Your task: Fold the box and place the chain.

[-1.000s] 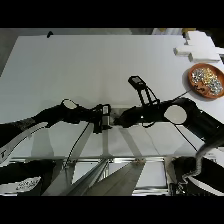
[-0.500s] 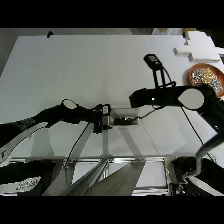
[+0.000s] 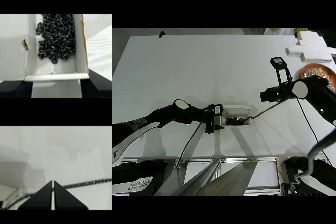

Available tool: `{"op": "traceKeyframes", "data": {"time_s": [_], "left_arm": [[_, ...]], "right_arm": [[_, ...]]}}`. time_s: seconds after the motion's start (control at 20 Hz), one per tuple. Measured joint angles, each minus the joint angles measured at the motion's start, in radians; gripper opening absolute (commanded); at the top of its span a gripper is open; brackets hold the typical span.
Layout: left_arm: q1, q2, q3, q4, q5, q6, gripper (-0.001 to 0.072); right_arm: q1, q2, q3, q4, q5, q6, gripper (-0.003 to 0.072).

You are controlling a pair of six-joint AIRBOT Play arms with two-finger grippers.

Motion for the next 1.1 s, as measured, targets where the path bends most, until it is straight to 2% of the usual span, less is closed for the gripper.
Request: {"op": "traceKeyframes", "data": {"time_s": [0.1, 0.2, 0.25, 0.8, 0.85, 0.95, 1.05, 1.1], "left_arm": [[0.0, 0.0, 0.0, 0.0, 0.0, 0.0, 0.0136], [0.0, 0.0, 0.0, 0.0, 0.0, 0.0, 0.0136], [0.0, 0.0, 0.0, 0.0, 0.0, 0.0, 0.0136], [0.0, 0.0, 0.0, 0.0, 0.0, 0.0, 0.0136], [0.0, 0.0, 0.0, 0.0, 0.0, 0.0, 0.0136], [0.0, 0.0, 0.0, 0.0, 0.0, 0.0, 0.0136], [0.0, 0.0, 0.0, 0.0, 0.0, 0.0, 0.0136], [0.0, 0.0, 0.0, 0.0, 0.0, 0.0, 0.0136]], "right_arm": [[-0.005, -0.016, -0.029, -0.023, 0.0, 0.019, 0.0257], [-0.008, -0.035, -0.056, -0.035, -0.002, 0.031, 0.0397], [-0.009, -0.046, -0.065, -0.039, -0.004, 0.039, 0.0421], [-0.01, -0.157, -0.092, -0.055, -0.009, 0.114, 0.0397], [-0.011, -0.163, -0.092, -0.055, -0.011, 0.117, 0.0381], [-0.01, -0.172, -0.093, -0.055, -0.019, 0.121, 0.0297], [-0.01, -0.177, -0.093, -0.055, -0.023, 0.121, 0.0289], [-0.01, -0.178, -0.093, -0.055, -0.026, 0.121, 0.0224]]}}
